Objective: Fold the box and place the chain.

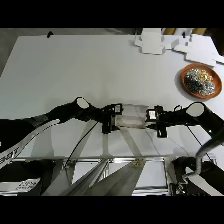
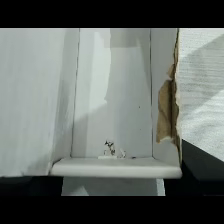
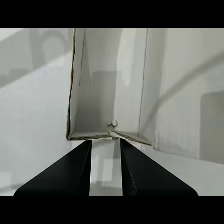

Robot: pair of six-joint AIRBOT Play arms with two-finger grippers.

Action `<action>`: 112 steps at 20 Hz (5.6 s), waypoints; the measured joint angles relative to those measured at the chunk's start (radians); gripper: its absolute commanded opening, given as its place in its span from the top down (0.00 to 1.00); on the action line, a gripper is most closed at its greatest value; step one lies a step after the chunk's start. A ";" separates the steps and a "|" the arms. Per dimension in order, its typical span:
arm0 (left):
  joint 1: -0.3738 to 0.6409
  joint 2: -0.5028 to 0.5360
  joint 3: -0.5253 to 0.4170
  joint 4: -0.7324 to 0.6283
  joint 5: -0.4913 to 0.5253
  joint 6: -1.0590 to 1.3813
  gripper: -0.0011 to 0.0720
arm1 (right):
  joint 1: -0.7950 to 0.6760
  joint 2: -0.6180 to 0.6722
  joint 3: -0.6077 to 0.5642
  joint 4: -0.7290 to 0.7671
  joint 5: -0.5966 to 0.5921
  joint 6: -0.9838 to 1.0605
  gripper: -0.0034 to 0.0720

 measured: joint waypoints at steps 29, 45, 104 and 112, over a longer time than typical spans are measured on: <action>0.000 0.000 0.000 0.000 0.000 0.000 0.70 | -0.348 0.221 -0.005 -0.216 0.005 1.125 0.94; 0.000 0.000 0.000 0.000 0.000 0.000 0.70 | -0.342 -0.090 -0.082 0.034 0.070 1.227 0.80; 0.000 0.000 0.000 -0.001 0.000 -0.001 0.70 | 0.528 -0.212 0.273 -0.721 0.020 2.567 0.92; 0.000 0.000 0.000 0.001 -0.001 0.000 0.70 | 0.560 -0.236 0.274 -0.734 -0.011 2.564 0.62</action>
